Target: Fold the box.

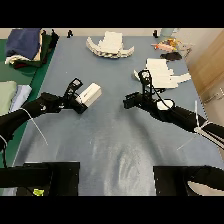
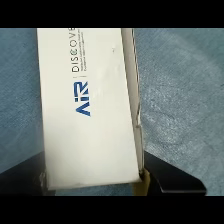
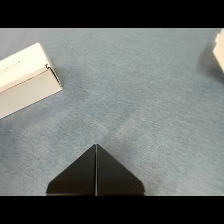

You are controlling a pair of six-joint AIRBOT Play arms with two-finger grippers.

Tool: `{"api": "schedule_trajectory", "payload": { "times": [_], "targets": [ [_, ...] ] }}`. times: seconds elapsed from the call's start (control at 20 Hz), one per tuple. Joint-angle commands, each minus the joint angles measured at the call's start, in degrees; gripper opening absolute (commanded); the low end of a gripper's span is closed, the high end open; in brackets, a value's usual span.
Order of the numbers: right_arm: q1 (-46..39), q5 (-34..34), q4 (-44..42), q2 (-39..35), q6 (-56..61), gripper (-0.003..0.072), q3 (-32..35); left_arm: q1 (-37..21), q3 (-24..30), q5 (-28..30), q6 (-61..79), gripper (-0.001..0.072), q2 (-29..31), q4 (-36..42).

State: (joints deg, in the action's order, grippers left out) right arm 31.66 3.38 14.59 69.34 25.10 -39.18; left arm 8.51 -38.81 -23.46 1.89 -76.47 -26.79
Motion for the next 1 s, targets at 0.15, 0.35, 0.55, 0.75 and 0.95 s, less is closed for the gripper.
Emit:
{"api": "schedule_trajectory", "payload": {
  "times": [0.15,0.35,0.55,0.75,0.95],
  "targets": [
    [0.0,0.2,0.0,0.0,0.0,0.0003,0.0,-0.2,-0.6,0.7,-3.5,0.0297,0.6,0.0],
    [0.0,0.2,0.0,0.0,0.0,0.0003,0.0,-2.8,-2.3,0.8,-8.4,0.0298,0.9,0.0],
    [0.0,0.2,0.0,0.0,0.0,0.0004,0.0,-3.6,-2.5,0.9,-9.1,0.0298,0.9,0.1],
    [0.0,0.3,0.0,0.0,0.0,0.0004,0.0,-5.0,-6.4,0.9,-23.4,0.0298,0.8,-10.0],
    [0.0,0.3,0.0,0.0,0.0,0.0017,0.0,-10.5,-19.8,-3.9,-51.7,0.0298,-4.9,-37.0]
  ]
}}
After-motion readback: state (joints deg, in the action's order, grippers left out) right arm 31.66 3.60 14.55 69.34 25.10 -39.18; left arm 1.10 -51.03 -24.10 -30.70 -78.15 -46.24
